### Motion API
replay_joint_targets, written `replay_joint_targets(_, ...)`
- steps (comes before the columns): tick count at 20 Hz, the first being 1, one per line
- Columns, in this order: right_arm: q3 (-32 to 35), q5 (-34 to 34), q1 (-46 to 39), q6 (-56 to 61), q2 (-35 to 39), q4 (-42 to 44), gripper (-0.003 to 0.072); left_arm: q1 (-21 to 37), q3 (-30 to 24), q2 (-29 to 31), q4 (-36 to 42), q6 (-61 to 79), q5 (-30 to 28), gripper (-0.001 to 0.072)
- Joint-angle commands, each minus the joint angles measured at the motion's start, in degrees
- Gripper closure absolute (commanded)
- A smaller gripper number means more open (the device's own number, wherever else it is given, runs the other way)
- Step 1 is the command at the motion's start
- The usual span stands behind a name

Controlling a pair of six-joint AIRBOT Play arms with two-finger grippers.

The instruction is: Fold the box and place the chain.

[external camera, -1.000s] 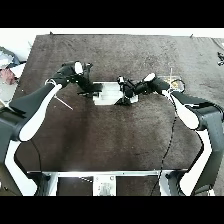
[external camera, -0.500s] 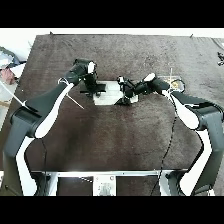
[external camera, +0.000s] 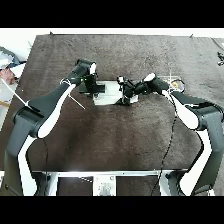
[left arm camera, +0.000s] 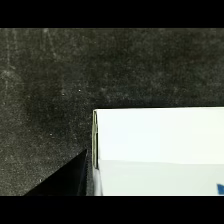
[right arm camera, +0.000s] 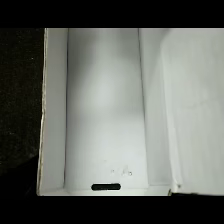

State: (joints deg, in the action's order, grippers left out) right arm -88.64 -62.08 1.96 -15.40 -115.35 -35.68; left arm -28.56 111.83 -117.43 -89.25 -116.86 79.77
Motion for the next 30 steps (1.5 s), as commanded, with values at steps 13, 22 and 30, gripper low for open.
replay_joint_targets(13, -0.02, -0.04, 0.00, -0.04, -0.02, -0.07, 0.0301, -0.44, 0.28, -0.79, 1.38, 3.39, -0.87, 0.0257)
replay_joint_targets(22, -0.02, -0.04, 0.00, -0.04, -0.02, -0.07, 0.0301, -0.13, 4.76, 3.32, -0.63, 18.60, 5.97, 0.0255)
replay_joint_targets(30, -0.02, -0.04, 0.00, -0.04, -0.02, -0.07, 0.0301, 6.71, 3.61, 15.02, 11.08, 39.91, -0.68, 0.0257)
